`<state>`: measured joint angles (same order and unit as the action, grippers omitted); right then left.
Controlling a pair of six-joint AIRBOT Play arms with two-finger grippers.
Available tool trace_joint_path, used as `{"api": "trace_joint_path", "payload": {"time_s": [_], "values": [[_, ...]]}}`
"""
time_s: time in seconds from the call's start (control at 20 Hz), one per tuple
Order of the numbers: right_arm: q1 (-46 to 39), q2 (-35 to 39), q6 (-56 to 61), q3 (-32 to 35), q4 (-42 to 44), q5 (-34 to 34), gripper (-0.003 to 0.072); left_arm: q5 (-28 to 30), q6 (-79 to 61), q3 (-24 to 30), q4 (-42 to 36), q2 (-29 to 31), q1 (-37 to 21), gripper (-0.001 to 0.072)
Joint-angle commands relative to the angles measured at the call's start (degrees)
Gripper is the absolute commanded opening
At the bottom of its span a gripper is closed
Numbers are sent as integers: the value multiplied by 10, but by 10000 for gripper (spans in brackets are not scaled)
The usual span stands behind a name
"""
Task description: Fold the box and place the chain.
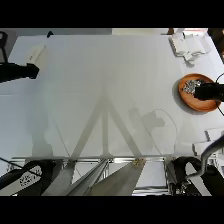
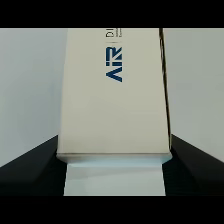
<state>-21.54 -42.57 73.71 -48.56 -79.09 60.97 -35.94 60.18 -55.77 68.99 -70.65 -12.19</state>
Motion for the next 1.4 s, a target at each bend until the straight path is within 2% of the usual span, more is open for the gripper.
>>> {"api": "trace_joint_path", "payload": {"time_s": [0.0,0.2,0.3,0.35,0.4,0.45,0.5,0.7,0.9,1.1,1.35], "values": [[0,1,0,0,0,-8,12,40,-56,0,-32,-98,-2,9],[0,1,0,0,0,-8,12,124,-89,0,-65,-149,-2,17],[0,1,0,0,0,-8,12,134,-88,0,-75,-164,-2,23],[0,1,0,0,0,-8,12,123,-91,0,-75,-171,-2,118],[0,1,0,0,0,-8,12,110,-102,0,-75,-175,-2,333],[0,1,0,0,0,-8,12,95,-121,0,-75,-176,-2,608],[0,1,0,0,0,-8,12,84,-128,0,-75,-173,-2,705],[0,1,0,0,0,-8,12,43,-129,0,-75,-131,-3,704],[0,1,0,0,0,-8,12,7,-128,0,-78,-49,-3,703],[0,1,0,0,0,-8,12,-5,-128,0,-127,29,-2,702],[0,1,0,0,0,-8,12,-31,-129,0,-159,90,-2,701]]}}
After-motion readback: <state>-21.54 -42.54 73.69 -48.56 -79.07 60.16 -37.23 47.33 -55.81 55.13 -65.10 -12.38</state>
